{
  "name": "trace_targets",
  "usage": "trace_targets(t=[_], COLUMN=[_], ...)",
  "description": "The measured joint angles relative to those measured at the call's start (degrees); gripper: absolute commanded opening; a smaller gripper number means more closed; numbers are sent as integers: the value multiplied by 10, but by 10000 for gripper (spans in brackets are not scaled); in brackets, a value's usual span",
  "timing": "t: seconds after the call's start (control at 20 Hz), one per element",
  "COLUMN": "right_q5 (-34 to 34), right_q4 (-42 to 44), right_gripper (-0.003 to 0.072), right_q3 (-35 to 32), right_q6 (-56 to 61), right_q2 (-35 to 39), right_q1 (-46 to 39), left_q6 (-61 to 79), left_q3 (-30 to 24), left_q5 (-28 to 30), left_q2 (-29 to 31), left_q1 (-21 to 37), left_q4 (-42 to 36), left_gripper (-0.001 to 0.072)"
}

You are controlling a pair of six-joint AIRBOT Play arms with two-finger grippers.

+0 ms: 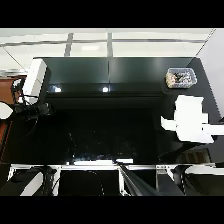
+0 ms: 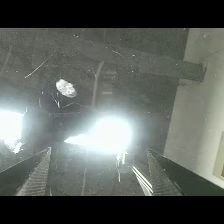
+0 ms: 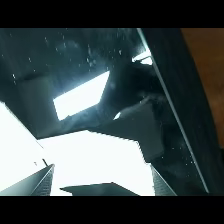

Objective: Fold the box and place the chain.

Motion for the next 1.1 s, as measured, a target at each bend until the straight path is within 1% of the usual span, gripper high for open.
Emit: trace_targets(t=[0.25,0.4,0.5,0.7,0.75,0.8,0.85,1.1], right_q5=[-2,3,16,43,48,52,55,52], right_q4=[-14,16,36,55,54,50,48,54], right_gripper=[720,720,479,475,262,152,11,13], right_q3=[-1,-1,-1,-7,-12,-19,-24,-36], right_q6=[-12,-28,-36,-37,-33,-30,-29,-25], right_q2=[-3,-7,-10,-13,-13,-11,-8,34], right_q1=[0,0,2,5,6,8,11,46], left_q6=[0,0,0,0,0,0,0,0], left_q3=[0,0,0,0,0,0,0,0], left_q5=[1,2,2,4,4,4,4,4], left_q2=[0,0,0,-1,-1,-2,-2,-2], left_q1=[0,0,0,0,0,0,0,0], left_q4=[0,0,0,0,0,1,1,2], left_gripper=[711,711,710,711,710,710,710,710])
